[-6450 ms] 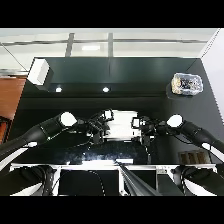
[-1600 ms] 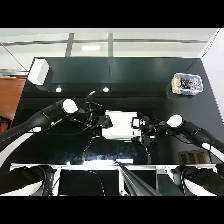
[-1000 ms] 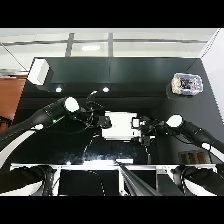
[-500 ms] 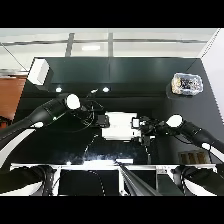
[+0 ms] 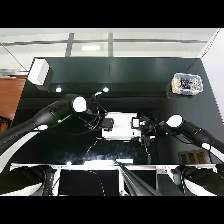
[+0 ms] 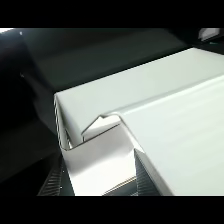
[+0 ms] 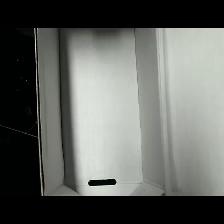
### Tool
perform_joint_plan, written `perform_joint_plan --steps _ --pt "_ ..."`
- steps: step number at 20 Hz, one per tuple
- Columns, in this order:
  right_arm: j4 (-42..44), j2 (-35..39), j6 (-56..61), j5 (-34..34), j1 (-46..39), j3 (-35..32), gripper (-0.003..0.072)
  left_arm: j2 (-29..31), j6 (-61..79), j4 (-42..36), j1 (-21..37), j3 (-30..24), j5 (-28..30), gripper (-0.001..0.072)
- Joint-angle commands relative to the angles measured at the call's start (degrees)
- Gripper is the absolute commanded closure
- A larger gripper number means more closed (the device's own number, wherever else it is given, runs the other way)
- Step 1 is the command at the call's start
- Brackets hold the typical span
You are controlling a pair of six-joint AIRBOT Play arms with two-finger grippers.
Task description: Fold the box and place the chain.
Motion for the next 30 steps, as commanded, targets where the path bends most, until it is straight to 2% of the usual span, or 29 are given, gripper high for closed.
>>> perform_joint_plan --steps 1,8,10,13,15,18,23,24,25,26,30 --pt "0.02 0.0 0.02 -0.07 0.0 0.02 0.0252 0.0 -7.76 5.31 -2.25 0.28 -0.04 0.0212" --pt "0.22 0.0 0.28 -0.48 0.0 0.02 0.0252 -0.02 -16.15 9.51 -6.14 0.28 3.17 0.0232" --pt "0.22 0.0 0.28 -0.48 0.0 0.02 0.0252 -0.02 -16.96 9.94 -6.51 0.28 3.08 0.0313" --pt "0.22 0.0 0.31 -0.48 0.0 0.02 0.0252 -0.04 -17.46 10.14 -7.02 0.9 2.27 0.0313" --pt "0.22 0.0 0.31 -0.48 0.0 0.02 0.0252 -0.17 -19.87 13.38 -8.0 1.75 1.77 0.0314" --pt "0.22 0.0 0.31 -0.48 0.0 0.02 0.0252 -2.99 -24.44 18.8 -9.66 4.63 -2.93 0.0314" --pt "0.2 0.0 0.31 -0.48 0.0 0.02 0.0252 -9.77 -26.1 21.44 -11.06 11.56 -11.76 0.0316" --pt "0.22 0.0 0.31 -0.46 0.0 0.02 0.0252 -10.19 -27.3 21.88 -11.08 11.96 -12.59 0.0375" --pt "0.22 0.0 0.28 -0.46 0.0 0.02 0.0252 -10.23 -27.56 21.92 -11.06 11.96 -12.61 0.0385" --pt "0.22 0.0 0.28 -0.46 0.0 0.0 0.0252 -10.27 -28.44 21.94 -11.06 11.96 -12.48 0.0438" --pt "0.22 0.0 0.31 -0.46 0.0 0.02 0.0252 -10.97 -30.88 22.18 -11.52 11.93 -9.66 0.0432"
